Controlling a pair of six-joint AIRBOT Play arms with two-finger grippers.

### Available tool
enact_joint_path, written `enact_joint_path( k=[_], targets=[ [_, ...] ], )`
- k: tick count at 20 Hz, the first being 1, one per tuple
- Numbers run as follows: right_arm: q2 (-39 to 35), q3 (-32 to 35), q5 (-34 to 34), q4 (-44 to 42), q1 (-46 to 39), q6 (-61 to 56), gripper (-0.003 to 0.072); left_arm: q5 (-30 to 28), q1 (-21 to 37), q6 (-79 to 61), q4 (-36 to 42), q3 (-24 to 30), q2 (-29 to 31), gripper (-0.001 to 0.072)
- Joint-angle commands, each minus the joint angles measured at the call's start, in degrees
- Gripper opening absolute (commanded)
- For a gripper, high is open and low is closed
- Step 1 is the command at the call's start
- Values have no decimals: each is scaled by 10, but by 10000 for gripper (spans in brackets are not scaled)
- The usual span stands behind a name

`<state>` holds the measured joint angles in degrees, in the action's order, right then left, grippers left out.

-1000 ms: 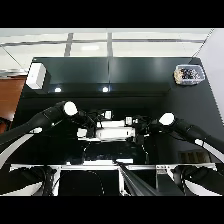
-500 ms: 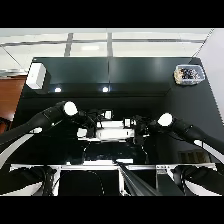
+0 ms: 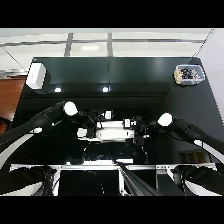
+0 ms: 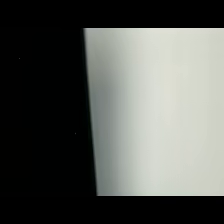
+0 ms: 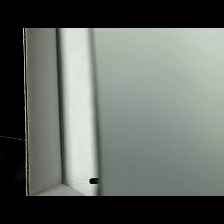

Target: Fold the box and place the chain.

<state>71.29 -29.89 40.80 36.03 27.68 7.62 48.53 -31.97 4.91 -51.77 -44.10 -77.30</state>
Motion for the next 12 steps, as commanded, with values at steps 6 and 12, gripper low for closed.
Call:
enact_joint_path(
  k=[6, 12],
  targets=[
    [1, 0, 1, 5, -14, -18, 677, 0, 0, 0, 0, 0, 0, 25],
    [1, 0, -1, 7, -14, -18, 677, 0, 0, 0, 0, 0, 0, 26]
  ],
)
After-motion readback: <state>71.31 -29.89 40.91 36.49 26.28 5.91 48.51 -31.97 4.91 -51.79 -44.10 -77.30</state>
